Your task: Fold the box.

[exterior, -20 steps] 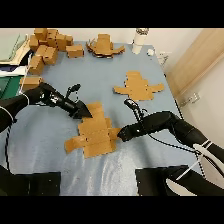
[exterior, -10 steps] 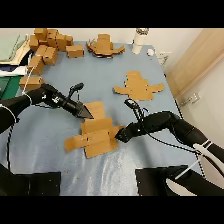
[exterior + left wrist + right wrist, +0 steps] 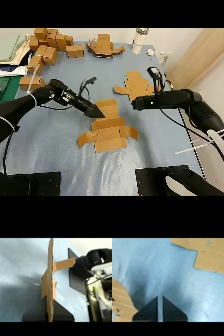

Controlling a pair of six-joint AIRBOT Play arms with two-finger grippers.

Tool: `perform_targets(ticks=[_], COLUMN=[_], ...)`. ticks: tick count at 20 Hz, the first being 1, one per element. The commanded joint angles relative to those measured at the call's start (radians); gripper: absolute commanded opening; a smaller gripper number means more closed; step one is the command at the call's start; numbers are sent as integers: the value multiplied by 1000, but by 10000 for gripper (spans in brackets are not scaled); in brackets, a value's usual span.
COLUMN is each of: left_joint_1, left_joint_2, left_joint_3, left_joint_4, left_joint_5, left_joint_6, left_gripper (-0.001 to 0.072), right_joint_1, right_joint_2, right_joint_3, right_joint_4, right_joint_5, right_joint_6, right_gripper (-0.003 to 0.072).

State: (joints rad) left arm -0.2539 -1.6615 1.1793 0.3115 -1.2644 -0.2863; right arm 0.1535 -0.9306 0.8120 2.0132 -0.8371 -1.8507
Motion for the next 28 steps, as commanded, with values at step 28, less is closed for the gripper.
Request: perform_targets(ticks=[28], left_joint_1=[-71], left_joint_2=[13], left_joint_3=[-38], left_joint_4=[56], left_joint_5=[163], left_joint_6=[113], left_gripper=[8], right_joint_1=[29], right_joint_2=[-67], right_joint_3=[-265], right_joint_4=[-27], right_joint_5=[-209], right_joint_6=[161], right_gripper=[4])
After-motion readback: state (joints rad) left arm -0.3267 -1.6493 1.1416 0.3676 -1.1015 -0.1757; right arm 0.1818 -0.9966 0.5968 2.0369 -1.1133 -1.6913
